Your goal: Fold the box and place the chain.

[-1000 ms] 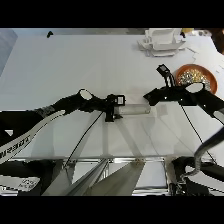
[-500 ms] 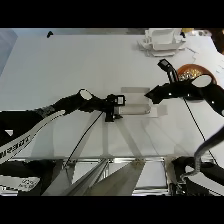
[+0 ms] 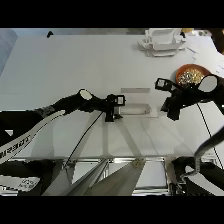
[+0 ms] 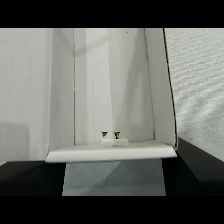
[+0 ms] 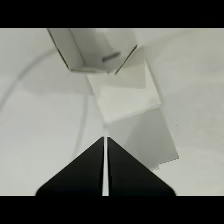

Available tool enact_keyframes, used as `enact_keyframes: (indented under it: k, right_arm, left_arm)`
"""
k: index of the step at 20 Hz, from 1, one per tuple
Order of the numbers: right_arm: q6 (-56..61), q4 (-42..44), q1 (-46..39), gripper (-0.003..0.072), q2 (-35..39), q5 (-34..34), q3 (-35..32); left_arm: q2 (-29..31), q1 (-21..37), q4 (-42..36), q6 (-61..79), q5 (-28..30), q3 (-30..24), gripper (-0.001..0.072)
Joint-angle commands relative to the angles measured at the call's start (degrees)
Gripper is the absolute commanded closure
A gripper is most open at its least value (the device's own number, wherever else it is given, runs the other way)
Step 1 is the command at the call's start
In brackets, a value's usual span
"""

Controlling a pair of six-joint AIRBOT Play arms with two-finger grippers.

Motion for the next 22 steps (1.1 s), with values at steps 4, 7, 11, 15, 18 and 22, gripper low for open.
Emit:
enact_keyframes:
  k: [4,7,11,15,18,22]
  right_arm:
    - [-30.75,10.29,0.02,0.0455,0.04,-18.71,-12.41]
    - [-35.98,15.67,0.02,0.0533,0.02,-24.72,-13.6]
    - [-40.76,22.23,0.07,0.0532,-2.97,-24.57,-13.57]
    - [-42.49,24.81,0.07,0.053,-4.35,-25.07,-13.57]
    - [-42.86,27.17,0.07,0.0532,-5.07,-24.79,-13.57]
    - [-42.86,29.92,0.07,0.0533,-5.2,-23.5,-13.57]
  left_arm:
    - [0.04,0.0,-0.02,0.02,-0.04,-0.04,0.0627]
    - [0.04,0.0,0.0,0.0,-0.04,-0.02,0.0627]
    - [0.04,0.0,0.0,0.0,-0.04,-0.04,0.0627]
    - [0.04,-0.02,0.0,0.0,-0.04,-0.02,0.0627]
    - [0.04,0.0,-0.02,0.0,-0.04,-0.02,0.0627]
    - [0.04,-0.02,-0.02,0.02,-0.04,-0.04,0.0627]
